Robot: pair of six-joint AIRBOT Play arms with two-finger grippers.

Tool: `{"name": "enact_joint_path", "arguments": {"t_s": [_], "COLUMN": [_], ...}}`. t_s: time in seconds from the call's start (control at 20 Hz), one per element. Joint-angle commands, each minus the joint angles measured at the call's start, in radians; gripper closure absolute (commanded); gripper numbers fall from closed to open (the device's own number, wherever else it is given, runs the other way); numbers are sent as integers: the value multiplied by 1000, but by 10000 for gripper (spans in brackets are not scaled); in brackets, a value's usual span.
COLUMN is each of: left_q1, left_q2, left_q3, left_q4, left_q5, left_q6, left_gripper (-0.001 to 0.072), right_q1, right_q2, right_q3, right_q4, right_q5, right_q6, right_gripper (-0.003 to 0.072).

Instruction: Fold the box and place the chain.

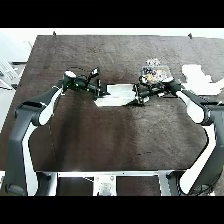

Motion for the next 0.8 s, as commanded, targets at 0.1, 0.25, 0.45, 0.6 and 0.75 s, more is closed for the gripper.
{"name": "enact_joint_path", "arguments": {"t_s": [0.1, 0.25, 0.45, 0.6, 0.75], "left_q1": [0, 0, 0, 0, 0], "left_q2": [0, 0, 0, 0, 0], "left_q3": [0, 0, 0, 0, 0], "left_q4": [0, 0, 0, 0, 0], "left_q5": [1, 1, 1, 0, 1], "left_q6": [0, 0, 0, 0, 0], "left_gripper": [687, 687, 687, 687, 687], "right_q1": [5, 9, 9, 9, 9], "right_q2": [-8, -10, -10, -10, -10], "right_q3": [0, 0, 0, 0, 0], "right_q4": [2, 10, 14, 17, 16], "right_q5": [-25, -25, -24, -24, -24], "right_q6": [-37, -39, -39, -39, -39], "right_gripper": [-34, -34, -34, -34, -13]}}
